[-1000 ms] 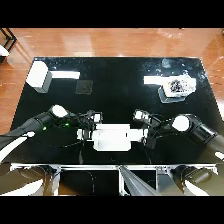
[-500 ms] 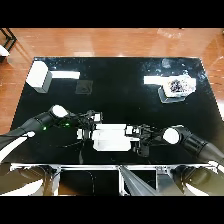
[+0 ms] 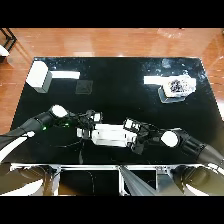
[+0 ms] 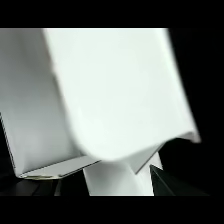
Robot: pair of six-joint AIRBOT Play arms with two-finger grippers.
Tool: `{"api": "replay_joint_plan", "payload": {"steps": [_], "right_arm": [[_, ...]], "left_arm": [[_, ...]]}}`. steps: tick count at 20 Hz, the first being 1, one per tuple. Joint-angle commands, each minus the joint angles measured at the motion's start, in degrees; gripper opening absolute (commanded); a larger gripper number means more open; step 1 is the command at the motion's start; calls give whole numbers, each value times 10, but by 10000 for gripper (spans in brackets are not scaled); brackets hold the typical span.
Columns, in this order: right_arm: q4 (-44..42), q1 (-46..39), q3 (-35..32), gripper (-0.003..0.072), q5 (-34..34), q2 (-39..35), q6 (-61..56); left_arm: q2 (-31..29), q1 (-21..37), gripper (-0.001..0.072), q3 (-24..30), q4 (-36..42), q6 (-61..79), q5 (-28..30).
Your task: Fold the box and place the chain.
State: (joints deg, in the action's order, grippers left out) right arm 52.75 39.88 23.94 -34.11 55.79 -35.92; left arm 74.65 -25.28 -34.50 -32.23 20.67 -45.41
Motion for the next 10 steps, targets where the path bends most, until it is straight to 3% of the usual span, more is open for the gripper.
{"api": "replay_joint_plan", "payload": {"steps": [1, 4, 7, 10], "right_arm": [[59, 1, 1, 692, 3, -17, -129], [68, 1, 1, 692, 5, -35, -177], [24, 1, 1, 692, 12, -36, -179], [37, 1, 2, 692, 16, -36, -163]], "left_arm": [[0, 0, 17, -1, 1, 0, -2], [0, 0, 17, -1, 1, -1, -1], [0, 0, 17, -1, 2, -1, -1], [0, 0, 17, -1, 2, -1, -1]]}}
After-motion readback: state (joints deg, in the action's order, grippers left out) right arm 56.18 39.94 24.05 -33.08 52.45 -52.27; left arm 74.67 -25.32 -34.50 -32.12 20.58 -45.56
